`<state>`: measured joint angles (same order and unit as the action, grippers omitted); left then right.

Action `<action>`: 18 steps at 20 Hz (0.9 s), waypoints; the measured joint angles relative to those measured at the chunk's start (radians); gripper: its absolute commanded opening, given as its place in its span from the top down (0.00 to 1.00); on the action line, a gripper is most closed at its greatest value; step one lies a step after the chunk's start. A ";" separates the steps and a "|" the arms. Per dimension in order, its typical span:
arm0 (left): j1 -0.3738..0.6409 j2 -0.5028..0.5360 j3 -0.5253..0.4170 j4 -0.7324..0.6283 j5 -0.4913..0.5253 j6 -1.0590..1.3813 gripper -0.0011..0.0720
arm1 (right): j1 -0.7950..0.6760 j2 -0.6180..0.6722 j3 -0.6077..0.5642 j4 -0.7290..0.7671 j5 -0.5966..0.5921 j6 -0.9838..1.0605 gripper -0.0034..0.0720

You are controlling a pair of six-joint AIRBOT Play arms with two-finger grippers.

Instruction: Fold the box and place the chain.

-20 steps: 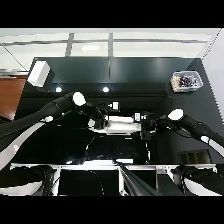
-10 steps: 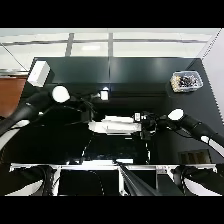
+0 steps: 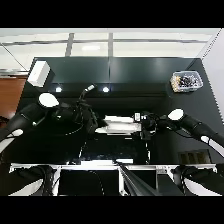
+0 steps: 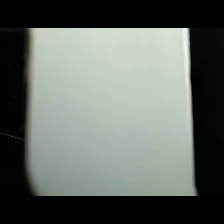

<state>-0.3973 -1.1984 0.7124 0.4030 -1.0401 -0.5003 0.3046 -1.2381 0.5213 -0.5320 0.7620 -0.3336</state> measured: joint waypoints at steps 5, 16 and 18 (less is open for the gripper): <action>-0.015 -0.070 -0.053 -0.381 0.194 0.192 0.96 | 0.000 0.000 0.000 0.000 0.000 0.000 0.40; -0.058 -0.274 0.176 0.119 0.218 -0.039 0.96 | 0.000 0.000 0.000 -0.001 0.001 0.000 0.40; -0.063 -0.315 0.224 0.189 0.162 -0.061 0.96 | 0.000 0.000 0.000 -0.001 0.002 0.000 0.40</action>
